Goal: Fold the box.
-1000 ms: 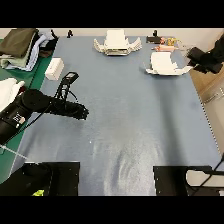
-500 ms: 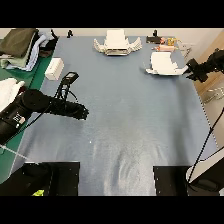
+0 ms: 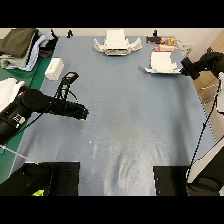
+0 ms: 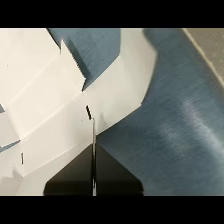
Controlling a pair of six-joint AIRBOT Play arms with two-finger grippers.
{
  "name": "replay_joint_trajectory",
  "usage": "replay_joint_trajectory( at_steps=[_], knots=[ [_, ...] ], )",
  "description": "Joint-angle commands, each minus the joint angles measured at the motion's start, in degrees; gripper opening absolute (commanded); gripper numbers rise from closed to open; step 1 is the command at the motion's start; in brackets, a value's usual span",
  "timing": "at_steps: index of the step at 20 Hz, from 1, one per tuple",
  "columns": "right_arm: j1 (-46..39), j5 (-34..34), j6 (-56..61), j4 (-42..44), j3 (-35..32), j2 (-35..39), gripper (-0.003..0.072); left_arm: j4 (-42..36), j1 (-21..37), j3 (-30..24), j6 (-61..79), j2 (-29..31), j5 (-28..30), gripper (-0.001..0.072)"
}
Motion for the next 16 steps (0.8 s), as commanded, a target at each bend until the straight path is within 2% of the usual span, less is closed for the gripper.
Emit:
replay_joint_trajectory(
  at_steps=[1, 5, 9, 12, 16],
  knots=[
    [1.09, -6.05, -4.33, 1.22, 1.77, -0.11, 0.0003, 0.02, 0.00, -0.04, 0.00, 0.04, 0.00, 0.0014],
    [2.75, -13.14, -6.91, 0.61, 1.55, 4.52, 0.0000, 0.02, 0.00, -0.04, 0.00, 0.04, 0.00, 0.0014],
    [4.46, -16.37, -4.37, -4.94, -3.89, 14.01, 0.0000, 0.02, 0.00, -0.04, 0.00, 0.04, 0.00, 0.0014],
    [5.77, -18.14, -1.68, -7.91, -14.08, 22.45, 0.0000, 0.02, 0.00, -0.04, 0.00, 0.04, 0.02, 0.0014],
    [8.39, -10.73, 2.78, -9.62, -36.83, 39.19, 0.0000, 0.02, 0.00, -0.04, 0.00, 0.04, 0.02, 0.0014]
  ],
)
